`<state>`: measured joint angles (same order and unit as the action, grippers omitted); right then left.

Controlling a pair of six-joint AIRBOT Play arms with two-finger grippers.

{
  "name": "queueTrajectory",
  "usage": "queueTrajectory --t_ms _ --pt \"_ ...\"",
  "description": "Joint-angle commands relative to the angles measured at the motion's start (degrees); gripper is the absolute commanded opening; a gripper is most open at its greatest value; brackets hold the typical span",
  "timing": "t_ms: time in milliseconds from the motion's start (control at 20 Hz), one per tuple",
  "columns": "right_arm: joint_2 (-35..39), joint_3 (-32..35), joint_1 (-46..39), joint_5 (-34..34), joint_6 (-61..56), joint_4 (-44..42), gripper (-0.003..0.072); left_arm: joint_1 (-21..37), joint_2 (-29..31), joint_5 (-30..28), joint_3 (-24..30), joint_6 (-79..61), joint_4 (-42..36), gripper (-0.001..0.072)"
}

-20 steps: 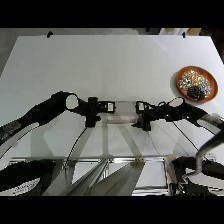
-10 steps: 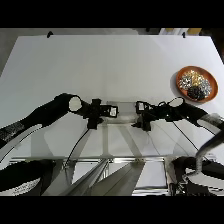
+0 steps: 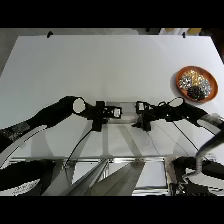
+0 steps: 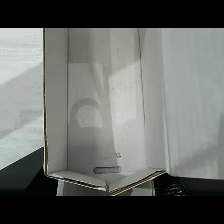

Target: Fold the box and place the chain.

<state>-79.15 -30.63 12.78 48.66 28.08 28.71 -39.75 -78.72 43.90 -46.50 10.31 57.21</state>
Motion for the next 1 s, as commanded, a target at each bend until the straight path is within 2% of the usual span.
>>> queueTrajectory --t_ms 0,200,300,400,450,600,650,750,800,900,950 --pt "0.0 0.0 0.0 0.0 -0.2 0.0 0.0399 -0.7 -0.9 -1.1 0.0 0.2 -1.3 0.0149" --pt "0.0 0.0 0.0 0.0 -0.2 0.0 0.0399 -1.2 -0.9 -3.2 0.0 0.4 -2.8 0.0164" --pt "0.0 0.0 0.0 0.0 -0.2 0.0 0.0399 -1.7 -0.9 -3.9 0.0 0.5 -3.4 0.0294" --pt "0.0 0.0 0.0 0.0 -0.2 0.0 0.0399 -2.0 -1.1 -4.1 0.0 1.8 -3.4 0.0318" --pt "0.0 0.0 0.0 0.0 -0.2 0.0 0.0399 -2.1 -1.2 -4.0 0.0 2.0 -3.4 0.0408" --pt "0.0 0.0 0.0 0.0 -0.2 0.0 0.0399 -2.5 -1.2 -4.5 0.0 5.0 -3.4 0.0573" --pt "0.0 0.0 0.0 0.0 -0.2 0.0 0.0399 -2.5 -1.2 -4.6 0.0 5.8 -3.4 0.0576" --pt "0.0 0.0 0.0 0.0 -0.2 0.0 0.0399 -2.5 -1.1 -4.3 0.0 7.0 -3.4 0.0556" --pt "0.0 0.0 0.0 0.0 -0.2 0.0 0.0399 -2.5 -1.0 -3.8 0.0 7.9 -3.4 0.0457" --pt "0.0 0.0 0.0 0.0 -0.2 0.0 0.0399 -2.2 -0.1 -1.6 0.0 10.2 -2.8 0.0195" --pt "0.0 0.0 0.0 0.0 -0.2 0.0 0.0399 -1.9 0.6 0.0 0.0 11.5 -2.5 0.0132"
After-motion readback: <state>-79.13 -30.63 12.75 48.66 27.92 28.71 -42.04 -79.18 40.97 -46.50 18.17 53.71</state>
